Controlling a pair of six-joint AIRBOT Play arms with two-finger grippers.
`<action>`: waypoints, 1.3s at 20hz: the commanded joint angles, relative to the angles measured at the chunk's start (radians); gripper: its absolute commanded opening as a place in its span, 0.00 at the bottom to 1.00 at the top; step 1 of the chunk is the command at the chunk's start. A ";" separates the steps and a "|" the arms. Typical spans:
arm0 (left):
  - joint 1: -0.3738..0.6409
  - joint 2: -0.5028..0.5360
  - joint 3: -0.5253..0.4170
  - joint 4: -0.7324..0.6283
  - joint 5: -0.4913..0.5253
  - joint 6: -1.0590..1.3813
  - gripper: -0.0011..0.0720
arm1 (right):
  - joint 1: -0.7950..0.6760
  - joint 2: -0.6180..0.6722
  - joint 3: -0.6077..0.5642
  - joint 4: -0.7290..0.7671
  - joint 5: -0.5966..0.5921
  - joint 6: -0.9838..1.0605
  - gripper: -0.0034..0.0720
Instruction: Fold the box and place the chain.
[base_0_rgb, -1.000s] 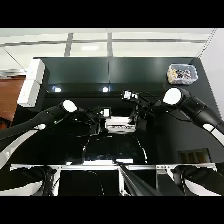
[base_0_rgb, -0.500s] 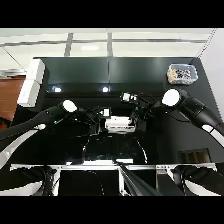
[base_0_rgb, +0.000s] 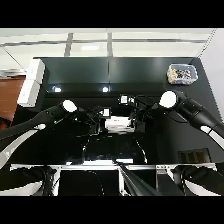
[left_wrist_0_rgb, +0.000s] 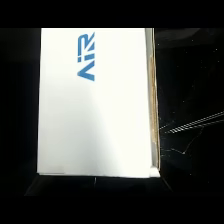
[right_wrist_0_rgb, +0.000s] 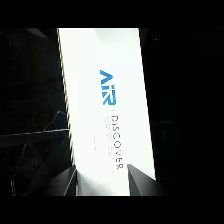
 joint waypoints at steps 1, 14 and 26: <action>0.000 0.000 0.001 0.000 0.000 -0.001 0.50 | 0.001 0.000 0.000 -0.006 0.005 0.005 0.56; 0.000 0.000 0.001 0.000 0.000 -0.001 0.50 | 0.001 0.028 -0.024 -0.005 -0.003 0.045 0.56; 0.000 0.000 0.001 0.000 0.000 -0.001 0.50 | -0.098 0.103 -0.169 0.470 -0.030 0.628 0.05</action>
